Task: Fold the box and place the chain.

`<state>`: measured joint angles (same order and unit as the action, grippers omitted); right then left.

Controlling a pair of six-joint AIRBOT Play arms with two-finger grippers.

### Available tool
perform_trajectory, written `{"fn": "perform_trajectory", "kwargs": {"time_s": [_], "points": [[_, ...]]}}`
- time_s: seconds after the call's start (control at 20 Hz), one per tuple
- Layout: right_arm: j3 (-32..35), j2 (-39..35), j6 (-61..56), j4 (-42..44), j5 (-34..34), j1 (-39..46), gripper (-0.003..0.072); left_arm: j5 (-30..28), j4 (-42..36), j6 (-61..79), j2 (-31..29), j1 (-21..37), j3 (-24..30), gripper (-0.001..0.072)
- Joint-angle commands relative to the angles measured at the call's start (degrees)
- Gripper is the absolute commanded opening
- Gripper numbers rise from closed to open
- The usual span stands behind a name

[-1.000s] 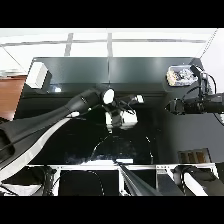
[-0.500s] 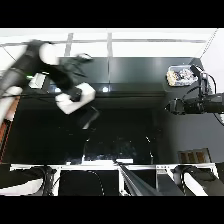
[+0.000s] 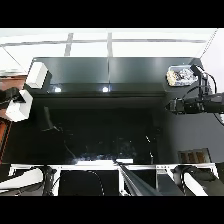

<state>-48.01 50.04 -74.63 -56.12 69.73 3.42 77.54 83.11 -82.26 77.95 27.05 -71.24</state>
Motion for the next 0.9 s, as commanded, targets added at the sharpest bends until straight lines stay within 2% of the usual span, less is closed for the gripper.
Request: {"fn": "perform_trajectory", "kwargs": {"time_s": [0.0, 0.15, 0.35, 0.6, 0.85], "points": [[0.0, 0.0, 0.0, 0.0, -0.2, 0.0, 0.0017, -6.7, -1.4, 8.4, 2.3, 3.9, 0.7, 0.0273], [0.0, 0.0, -0.1, 0.0, -0.3, 0.0, 0.0016, -12.0, -1.4, 18.5, 3.9, 1.9, 0.6, 0.0275], [0.0, 0.0, -0.2, 0.2, -1.4, 0.0, 0.0017, -18.1, -1.6, 22.2, 7.1, 0.6, -0.4, 0.0275], [0.0, 0.0, -0.2, 0.2, -3.8, 0.0, 0.0017, -17.3, -7.2, 23.0, 11.8, 0.4, -5.0, 0.0276], [0.0, 0.0, -0.2, 0.7, -4.0, 0.0, 0.0017, -16.8, -7.8, 25.3, 13.4, 0.4, -5.4, 0.0275]]}}
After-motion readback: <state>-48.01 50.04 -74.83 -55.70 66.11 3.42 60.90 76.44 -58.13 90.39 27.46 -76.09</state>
